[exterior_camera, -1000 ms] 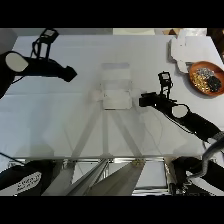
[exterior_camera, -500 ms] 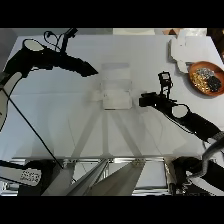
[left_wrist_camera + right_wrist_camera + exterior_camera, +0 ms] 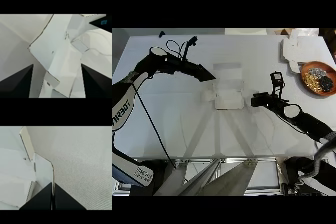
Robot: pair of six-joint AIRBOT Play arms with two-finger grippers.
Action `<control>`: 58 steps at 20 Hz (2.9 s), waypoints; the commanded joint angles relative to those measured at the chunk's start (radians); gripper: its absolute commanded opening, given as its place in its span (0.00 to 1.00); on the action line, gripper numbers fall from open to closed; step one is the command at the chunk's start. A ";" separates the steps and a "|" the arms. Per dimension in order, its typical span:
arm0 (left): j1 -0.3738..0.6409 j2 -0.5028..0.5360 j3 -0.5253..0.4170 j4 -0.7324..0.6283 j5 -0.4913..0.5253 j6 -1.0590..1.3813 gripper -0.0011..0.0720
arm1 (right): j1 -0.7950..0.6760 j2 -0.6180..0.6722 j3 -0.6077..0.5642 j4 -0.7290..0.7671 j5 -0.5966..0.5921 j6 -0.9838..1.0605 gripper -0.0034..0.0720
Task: Fold the box and place the chain.
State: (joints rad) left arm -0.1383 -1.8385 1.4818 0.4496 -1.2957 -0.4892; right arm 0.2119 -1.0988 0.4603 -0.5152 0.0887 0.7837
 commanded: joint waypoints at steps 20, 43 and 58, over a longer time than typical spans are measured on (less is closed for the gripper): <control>-0.107 -0.050 0.002 0.144 0.221 0.120 0.86 | 0.001 0.000 0.000 0.000 0.000 0.000 0.06; -0.149 -0.066 0.011 0.146 0.155 0.176 0.03 | 0.001 0.000 0.000 0.000 0.000 0.000 0.06; -0.150 -0.066 0.011 0.142 0.155 0.175 0.03 | 0.001 0.000 0.000 0.000 0.000 0.000 0.06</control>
State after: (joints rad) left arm -0.2878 -1.9045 1.4921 0.5922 -1.1404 -0.3138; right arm 0.2119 -1.0988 0.4610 -0.5152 0.0887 0.7837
